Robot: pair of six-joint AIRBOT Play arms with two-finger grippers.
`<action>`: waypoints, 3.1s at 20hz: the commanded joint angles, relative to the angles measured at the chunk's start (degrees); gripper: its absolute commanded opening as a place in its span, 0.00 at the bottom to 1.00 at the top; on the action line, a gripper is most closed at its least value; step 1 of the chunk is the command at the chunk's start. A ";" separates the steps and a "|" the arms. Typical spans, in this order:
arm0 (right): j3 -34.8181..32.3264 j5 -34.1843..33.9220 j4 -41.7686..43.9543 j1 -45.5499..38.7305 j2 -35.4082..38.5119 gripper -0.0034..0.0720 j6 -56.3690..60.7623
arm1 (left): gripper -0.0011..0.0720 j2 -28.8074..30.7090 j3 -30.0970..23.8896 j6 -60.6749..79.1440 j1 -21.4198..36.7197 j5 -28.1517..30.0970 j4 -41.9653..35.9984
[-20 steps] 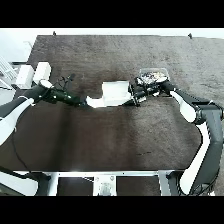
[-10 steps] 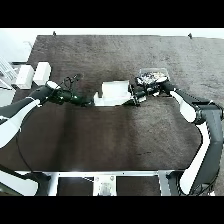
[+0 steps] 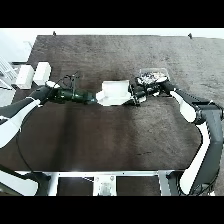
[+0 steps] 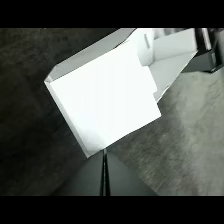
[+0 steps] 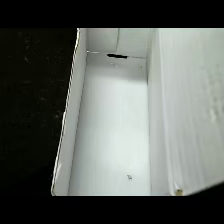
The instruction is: Fold the box and place the chain.
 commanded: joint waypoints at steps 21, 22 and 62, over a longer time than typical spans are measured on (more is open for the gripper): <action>-0.02 0.02 0.00 0.07 -0.02 0.82 -0.02 | 0.04 -3.54 0.04 -2.97 1.27 4.46 8.15; -0.02 0.02 0.00 0.07 -0.02 0.82 -0.02 | 0.04 -3.63 0.02 -2.97 0.57 4.90 7.50; -0.02 0.02 0.00 0.07 -0.02 0.82 -0.02 | 0.36 -3.43 4.46 1.20 -0.04 -3.87 -5.33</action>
